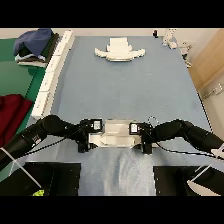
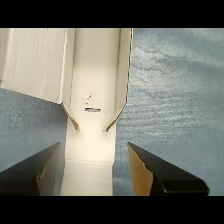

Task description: Fold the box.

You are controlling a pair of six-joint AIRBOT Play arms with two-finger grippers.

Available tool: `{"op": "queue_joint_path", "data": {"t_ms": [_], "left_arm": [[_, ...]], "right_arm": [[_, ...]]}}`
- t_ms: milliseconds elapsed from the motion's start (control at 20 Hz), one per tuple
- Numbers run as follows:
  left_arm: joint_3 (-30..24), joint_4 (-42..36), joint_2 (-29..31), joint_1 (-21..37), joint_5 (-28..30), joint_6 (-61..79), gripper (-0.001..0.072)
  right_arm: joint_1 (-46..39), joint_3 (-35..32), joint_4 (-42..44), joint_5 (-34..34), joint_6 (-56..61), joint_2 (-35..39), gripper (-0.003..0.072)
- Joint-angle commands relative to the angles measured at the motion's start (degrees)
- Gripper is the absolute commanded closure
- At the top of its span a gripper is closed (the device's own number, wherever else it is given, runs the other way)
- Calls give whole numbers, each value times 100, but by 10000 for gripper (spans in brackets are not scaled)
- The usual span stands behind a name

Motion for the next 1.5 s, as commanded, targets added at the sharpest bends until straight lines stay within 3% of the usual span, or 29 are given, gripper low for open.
{"op": "queue_joint_path", "data": {"t_ms": [0, 100, 200, 400, 900, 950, 1000, 1050, 1250, 1300, 1400, 1450], "left_arm": [[-9, -367, -437, 0, 407, 496, 82], [-9, -621, -529, -94, 448, 863, 89], [7, -973, -645, -195, 492, 1305, 376], [24, -1224, -809, -387, 485, 1652, 666], [155, -1633, -1255, -481, 662, 1663, 660], [153, -1591, -1272, -481, 662, 1652, 491], [153, -1591, -1270, -481, 664, 1587, 220], [153, -1589, -1270, -481, 667, 1458, 171], [155, -1281, -1263, -479, 664, 1040, 171], [155, -1141, -1257, -479, 664, 828, 205], [157, -608, -1154, -479, 612, 302, 666], [164, -297, -1038, -479, 553, -39, 694]], "right_arm": [[2, 2, 2, 2, 2, 4, 177], [2, 2, 2, 2, 2, 4, 177], [2, 2, 2, 2, 2, 4, 177], [2, 2, 2, 2, 2, 4, 177], [2, 2, 2, 2, 2, 4, 177], [2, 2, 2, 2, 2, 4, 177], [2, 2, 2, 2, 2, 4, 177], [2, 2, 2, 2, 2, 4, 177], [2, 2, 2, 2, 2, 4, 177], [2, 2, 2, 2, 2, 4, 177], [2, 2, 2, 2, 2, 4, 177], [2, 2, 2, 2, 0, 4, 177]]}}
